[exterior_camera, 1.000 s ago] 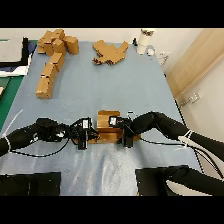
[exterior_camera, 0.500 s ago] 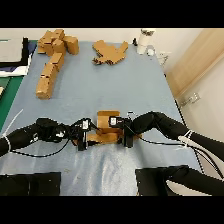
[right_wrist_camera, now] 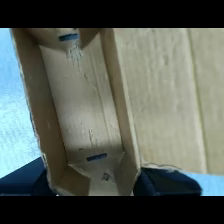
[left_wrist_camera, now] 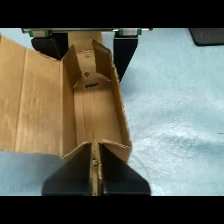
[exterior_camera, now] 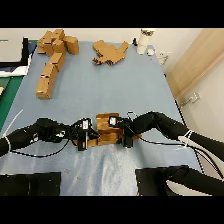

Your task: Fold the box.

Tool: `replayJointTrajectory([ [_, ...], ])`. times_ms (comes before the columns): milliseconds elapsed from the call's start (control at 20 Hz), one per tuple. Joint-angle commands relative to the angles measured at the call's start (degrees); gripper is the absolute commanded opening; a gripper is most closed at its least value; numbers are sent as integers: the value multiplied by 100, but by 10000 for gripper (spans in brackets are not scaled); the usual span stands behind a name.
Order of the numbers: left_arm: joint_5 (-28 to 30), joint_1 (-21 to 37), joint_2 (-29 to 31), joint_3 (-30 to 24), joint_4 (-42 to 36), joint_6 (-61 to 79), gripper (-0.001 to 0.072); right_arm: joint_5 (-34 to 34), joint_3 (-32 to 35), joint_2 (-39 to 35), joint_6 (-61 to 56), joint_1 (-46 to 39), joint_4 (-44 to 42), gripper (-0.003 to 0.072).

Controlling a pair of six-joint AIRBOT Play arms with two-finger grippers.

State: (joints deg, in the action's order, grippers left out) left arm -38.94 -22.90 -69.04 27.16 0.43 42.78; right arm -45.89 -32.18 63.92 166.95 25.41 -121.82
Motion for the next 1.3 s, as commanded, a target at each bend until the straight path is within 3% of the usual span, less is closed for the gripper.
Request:
replayJointTrajectory([
  [0, 540, 13, 66, -4, 284, -358, 15, -9, 0, 4, 2, 2, 13, 595],
  [200, 535, 166, 501, -83, 1191, -1235, 14, -7, 0, 4, 0, 2, 13, 595],
  [450, 601, 654, 1521, -138, 1703, -2975, 14, -7, 0, 4, 0, 2, 13, 595],
  [550, 866, 907, 1943, -138, 2317, -5029, 14, -7, 0, 4, 0, 2, 13, 595],
  [650, 743, 1349, 2232, -138, 3342, -7873, 15, -7, 0, 4, 2, 2, 13, 595],
  [800, -275, 2039, 2201, -138, 4671, -10856, 14, -7, 0, 2, 0, 2, 13, 595],
  [950, -1246, 2293, 1799, -140, 4828, -11267, 13, -9, 0, 4, 0, 2, 13, 595],
  [1100, -1220, 1849, 1412, -140, 4734, -11280, 12, -7, 0, 4, 0, 2, 13, 595],
  [1250, -776, 1147, 1119, -140, 4715, -11565, 13, -7, 0, 4, 0, 2, 13, 595],
])
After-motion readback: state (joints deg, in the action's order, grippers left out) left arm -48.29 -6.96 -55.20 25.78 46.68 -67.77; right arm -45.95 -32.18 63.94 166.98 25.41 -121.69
